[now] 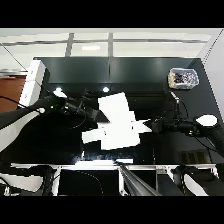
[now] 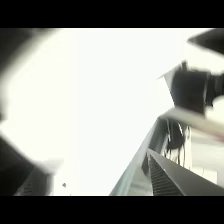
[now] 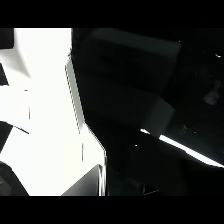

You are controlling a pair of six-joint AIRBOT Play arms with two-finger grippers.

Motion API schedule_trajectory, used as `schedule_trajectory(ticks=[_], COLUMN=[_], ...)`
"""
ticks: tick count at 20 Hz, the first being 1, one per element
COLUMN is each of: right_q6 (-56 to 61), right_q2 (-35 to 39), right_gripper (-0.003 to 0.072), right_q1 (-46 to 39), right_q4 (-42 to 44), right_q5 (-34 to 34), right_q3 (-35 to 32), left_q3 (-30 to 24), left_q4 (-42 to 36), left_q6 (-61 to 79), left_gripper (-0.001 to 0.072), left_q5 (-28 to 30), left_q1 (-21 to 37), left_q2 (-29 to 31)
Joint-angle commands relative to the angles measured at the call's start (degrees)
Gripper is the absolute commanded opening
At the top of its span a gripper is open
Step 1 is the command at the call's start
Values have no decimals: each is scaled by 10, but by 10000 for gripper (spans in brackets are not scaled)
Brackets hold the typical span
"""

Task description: Fold the box and place the chain.

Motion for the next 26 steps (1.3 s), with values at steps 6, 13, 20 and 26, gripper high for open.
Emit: schedule_trajectory(ticks=[6, 13, 20, 26], right_q6=[3, 3, 46, 45], right_q2=[1, 1, 1, 1], right_gripper=[48, 56, 709, 709], right_q1=[2, 2, -101, -207], right_q4=[1, -2, -78, -189], right_q5=[-3, -5, 14, 33], right_q3=[0, 0, 116, 233], left_q3=[19, 20, 31, 61], left_q4=[35, 63, 80, 219], left_q6=[77, 91, 87, 137], left_gripper=[456, 28, 22, 22], left_q5=[-35, -53, -60, 86], left_q1=[1, -5, -11, -114], left_q2=[-17, -17, -5, 92])
